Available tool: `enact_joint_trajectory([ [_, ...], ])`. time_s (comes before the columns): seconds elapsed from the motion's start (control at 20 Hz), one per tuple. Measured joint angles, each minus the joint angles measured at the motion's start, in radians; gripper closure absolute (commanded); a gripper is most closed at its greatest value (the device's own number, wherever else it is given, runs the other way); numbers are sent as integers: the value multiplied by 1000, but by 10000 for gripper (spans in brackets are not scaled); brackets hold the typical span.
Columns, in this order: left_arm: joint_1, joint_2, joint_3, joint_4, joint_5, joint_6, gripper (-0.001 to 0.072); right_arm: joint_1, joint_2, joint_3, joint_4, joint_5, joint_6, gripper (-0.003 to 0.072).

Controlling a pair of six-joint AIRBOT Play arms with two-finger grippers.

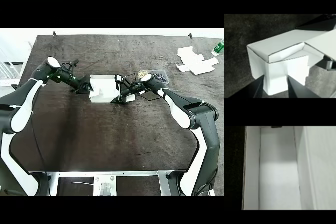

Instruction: Fold the box and place the chain.

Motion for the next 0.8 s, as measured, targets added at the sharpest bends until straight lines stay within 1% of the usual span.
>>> enact_joint_trajectory([
  [0.2, -32, 0, 37, 92, -4, -54, 356, 0, 0, 0, 0, 0, 0, 119],
  [0.4, -66, 0, 53, 176, -2, -116, 356, 0, 0, 0, 0, 0, 0, 119],
  [0.8, -114, 0, 58, 261, 72, -207, 357, 0, 0, 0, 0, -1, 0, 119],
])
